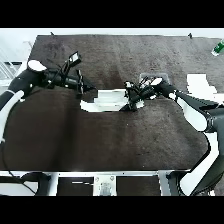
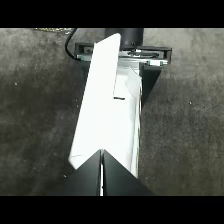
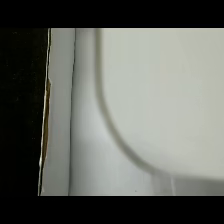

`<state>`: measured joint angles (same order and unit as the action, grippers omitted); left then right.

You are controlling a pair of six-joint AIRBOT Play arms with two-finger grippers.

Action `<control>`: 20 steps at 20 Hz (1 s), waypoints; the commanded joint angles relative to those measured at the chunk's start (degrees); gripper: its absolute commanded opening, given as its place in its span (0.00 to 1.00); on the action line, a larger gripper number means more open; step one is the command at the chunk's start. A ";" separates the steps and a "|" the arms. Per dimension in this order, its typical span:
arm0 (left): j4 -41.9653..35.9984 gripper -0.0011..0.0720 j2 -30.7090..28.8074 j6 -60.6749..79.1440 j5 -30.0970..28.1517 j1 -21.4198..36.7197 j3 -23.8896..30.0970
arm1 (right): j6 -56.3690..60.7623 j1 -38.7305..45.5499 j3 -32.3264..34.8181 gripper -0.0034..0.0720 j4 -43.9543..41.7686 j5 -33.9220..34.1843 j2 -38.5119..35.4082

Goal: Fold the box and place the chain.

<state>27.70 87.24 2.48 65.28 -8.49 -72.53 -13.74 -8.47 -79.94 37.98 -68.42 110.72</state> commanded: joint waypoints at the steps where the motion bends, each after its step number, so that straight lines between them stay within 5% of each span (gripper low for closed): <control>1: -1.22 0.03 -2.84 0.28 -8.57 -3.80 6.93 | 0.00 0.00 0.00 0.76 -0.02 -0.02 0.04; 6: -1.03 0.03 -2.82 -3.67 -17.53 -11.17 11.63 | 0.00 0.02 0.00 0.76 -0.02 -0.02 0.04; 11: -4.15 0.03 -0.28 -7.98 -30.34 -11.87 11.82 | 0.00 0.00 0.00 0.76 -0.02 -0.02 0.04; 20: -2.29 0.04 7.41 -8.50 -30.32 -10.01 1.40 | 0.00 0.02 0.00 0.76 -0.02 -0.02 0.04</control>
